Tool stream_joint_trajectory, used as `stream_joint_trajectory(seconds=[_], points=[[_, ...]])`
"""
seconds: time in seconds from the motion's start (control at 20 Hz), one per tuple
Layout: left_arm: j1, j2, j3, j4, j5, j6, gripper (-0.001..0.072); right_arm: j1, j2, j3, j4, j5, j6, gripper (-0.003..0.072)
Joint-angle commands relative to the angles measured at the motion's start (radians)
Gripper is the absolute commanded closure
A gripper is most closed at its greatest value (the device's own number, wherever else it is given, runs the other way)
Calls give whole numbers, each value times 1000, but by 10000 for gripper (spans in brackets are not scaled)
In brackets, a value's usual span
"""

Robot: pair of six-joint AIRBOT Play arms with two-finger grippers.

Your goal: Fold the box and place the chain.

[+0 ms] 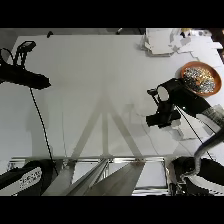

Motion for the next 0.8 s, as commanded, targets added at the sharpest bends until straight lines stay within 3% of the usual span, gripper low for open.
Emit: stream_joint_trajectory(seconds=[0.0,0.6,0.75], points=[[0,1,0,0,0,0,700,1,1,0,0,0,0,668],[0,1,0,0,0,1,700,1,1,0,0,-7,1,668],[0,1,0,0,0,0,700,1,1,0,-1,-125,4,668]])
